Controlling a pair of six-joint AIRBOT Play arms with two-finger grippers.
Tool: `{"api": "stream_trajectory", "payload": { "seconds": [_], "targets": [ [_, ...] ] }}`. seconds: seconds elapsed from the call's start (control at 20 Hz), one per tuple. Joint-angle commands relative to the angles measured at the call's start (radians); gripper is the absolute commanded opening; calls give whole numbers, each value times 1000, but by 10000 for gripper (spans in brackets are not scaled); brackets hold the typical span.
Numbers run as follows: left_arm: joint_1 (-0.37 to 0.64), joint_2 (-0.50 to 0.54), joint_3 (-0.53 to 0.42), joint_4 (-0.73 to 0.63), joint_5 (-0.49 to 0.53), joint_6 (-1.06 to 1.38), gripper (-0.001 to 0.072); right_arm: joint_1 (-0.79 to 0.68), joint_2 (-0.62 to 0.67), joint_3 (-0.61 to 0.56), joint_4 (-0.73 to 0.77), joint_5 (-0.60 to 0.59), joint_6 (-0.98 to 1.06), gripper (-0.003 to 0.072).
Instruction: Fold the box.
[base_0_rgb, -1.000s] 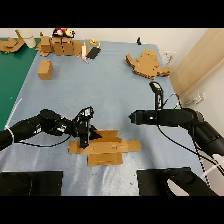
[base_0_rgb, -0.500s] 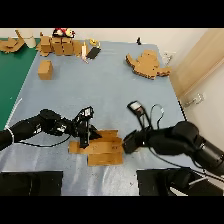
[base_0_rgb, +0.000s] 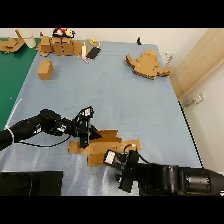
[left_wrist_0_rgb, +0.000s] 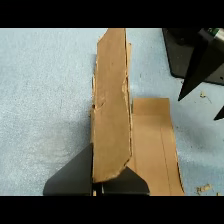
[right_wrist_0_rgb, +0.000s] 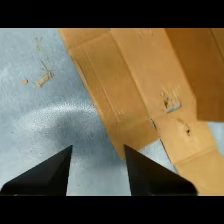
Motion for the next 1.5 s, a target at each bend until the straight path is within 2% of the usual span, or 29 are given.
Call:
{"api": "stream_trajectory", "payload": {
  "seconds": [0.0, 0.2, 0.4, 0.6, 0.9, 1.1, 1.4, 1.45],
  "targets": [
    [0, 1, 1, 0, -2, 0, 14, 76, -53, -31, -185, 55, 13, 518],
    [0, 1, 1, 0, -2, 0, 14, 76, -149, -31, -321, 56, 13, 518],
    [-1, 1, 1, 0, -2, 0, 14, 76, -223, -30, -335, 97, 13, 518],
    [-1, 1, 1, 0, -2, 0, 14, 76, -225, -22, -351, 105, 21, 518],
    [-1, 1, 1, 0, -2, 0, 14, 76, -225, 13, -486, 85, 227, 518],
    [-1, 1, 1, 0, -2, 0, 14, 76, -225, 30, -535, 23, 317, 518],
    [-1, 1, 1, 0, -2, 0, 14, 76, -225, 30, -530, 29, 327, 524],
    [-1, 1, 1, 0, -2, 0, 14, 76, -225, 30, -531, 29, 311, 562]
  ]
}}
